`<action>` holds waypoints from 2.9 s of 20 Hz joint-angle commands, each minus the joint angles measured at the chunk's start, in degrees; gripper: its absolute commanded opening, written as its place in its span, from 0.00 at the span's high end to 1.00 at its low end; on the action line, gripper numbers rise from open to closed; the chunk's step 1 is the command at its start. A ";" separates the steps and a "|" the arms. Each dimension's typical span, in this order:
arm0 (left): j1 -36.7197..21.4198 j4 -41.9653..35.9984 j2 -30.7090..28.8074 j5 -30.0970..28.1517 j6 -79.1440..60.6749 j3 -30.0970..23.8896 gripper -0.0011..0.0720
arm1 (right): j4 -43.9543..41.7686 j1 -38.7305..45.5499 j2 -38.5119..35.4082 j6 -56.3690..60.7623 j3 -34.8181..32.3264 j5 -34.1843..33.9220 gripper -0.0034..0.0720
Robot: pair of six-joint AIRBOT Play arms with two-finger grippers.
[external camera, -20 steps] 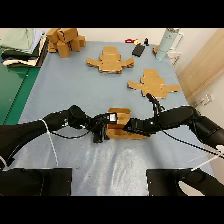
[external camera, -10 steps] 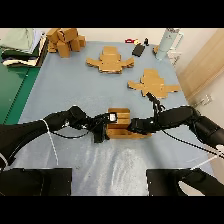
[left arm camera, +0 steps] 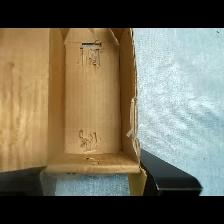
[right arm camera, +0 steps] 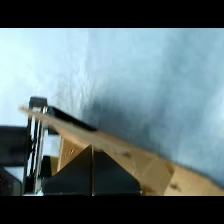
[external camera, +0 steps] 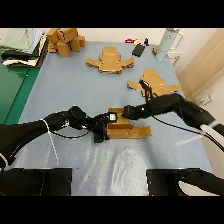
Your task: Fold the box.
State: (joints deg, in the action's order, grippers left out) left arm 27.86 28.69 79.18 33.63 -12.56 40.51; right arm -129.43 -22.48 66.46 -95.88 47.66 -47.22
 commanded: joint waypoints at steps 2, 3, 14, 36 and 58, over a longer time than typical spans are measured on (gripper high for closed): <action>0.00 0.04 0.00 -0.15 0.00 -0.02 0.32 | 0.20 -0.07 10.99 -6.25 5.33 0.37 0.95; 0.00 0.04 0.00 -0.15 0.00 -0.02 0.32 | 0.17 -0.07 12.50 -7.37 5.33 -0.68 0.95; 0.00 0.04 0.00 -0.15 -0.02 -0.02 0.32 | 0.42 -0.15 15.37 -15.41 5.25 -2.58 0.95; 0.00 0.04 0.00 -0.17 0.00 -0.02 0.32 | 17.11 0.22 -18.75 -57.31 -20.44 2.38 0.18; 0.00 0.04 0.00 -0.17 0.00 -0.02 0.32 | 5.99 -7.93 -8.70 -74.82 -20.52 13.88 0.56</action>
State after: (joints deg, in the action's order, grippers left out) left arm 27.86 28.82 79.18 33.45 -12.67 40.51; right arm -123.26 -29.12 56.66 -170.50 27.16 -33.91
